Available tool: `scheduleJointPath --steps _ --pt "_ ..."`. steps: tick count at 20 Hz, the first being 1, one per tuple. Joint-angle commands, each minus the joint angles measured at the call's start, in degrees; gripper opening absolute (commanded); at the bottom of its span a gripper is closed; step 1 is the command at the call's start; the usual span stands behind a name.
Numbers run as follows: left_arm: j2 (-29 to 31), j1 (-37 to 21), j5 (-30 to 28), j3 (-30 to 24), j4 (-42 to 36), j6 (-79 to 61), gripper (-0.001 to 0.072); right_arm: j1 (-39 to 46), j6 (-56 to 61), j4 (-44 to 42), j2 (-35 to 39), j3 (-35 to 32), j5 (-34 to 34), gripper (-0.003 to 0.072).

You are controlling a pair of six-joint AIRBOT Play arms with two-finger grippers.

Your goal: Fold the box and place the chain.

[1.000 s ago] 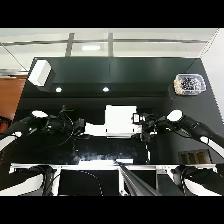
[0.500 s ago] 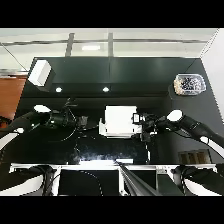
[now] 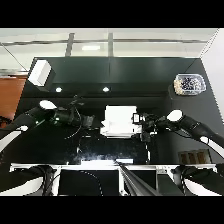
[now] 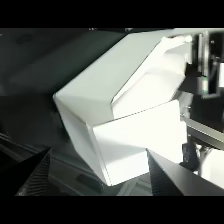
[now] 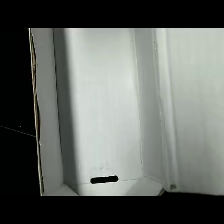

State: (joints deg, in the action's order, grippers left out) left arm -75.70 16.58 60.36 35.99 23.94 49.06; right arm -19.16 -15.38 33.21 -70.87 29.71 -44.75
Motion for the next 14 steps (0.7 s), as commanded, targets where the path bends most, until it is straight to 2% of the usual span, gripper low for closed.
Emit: scheduleJointPath --steps 1,4,11,13,14 --pt "0.0 6.0 -6.4 2.5 3.3 9.2 0.0703 0.0 0.0 0.0 0.0 0.0 0.0 0.0229" --pt "0.0 9.8 -7.5 5.1 8.0 17.2 0.0691 0.0 0.0 0.0 0.0 0.0 0.0 0.0229" --pt "0.0 13.4 -1.9 12.1 21.6 31.1 0.0684 0.0 0.0 0.0 0.0 0.0 0.0 0.0229" --pt "0.0 13.9 -0.3 13.4 23.0 32.6 0.0660 0.0 0.0 0.0 0.0 0.0 0.0 0.0229" --pt "0.0 14.2 -0.1 13.8 23.3 33.1 0.0550 0.0 0.0 0.0 0.0 0.0 0.0 0.0229"
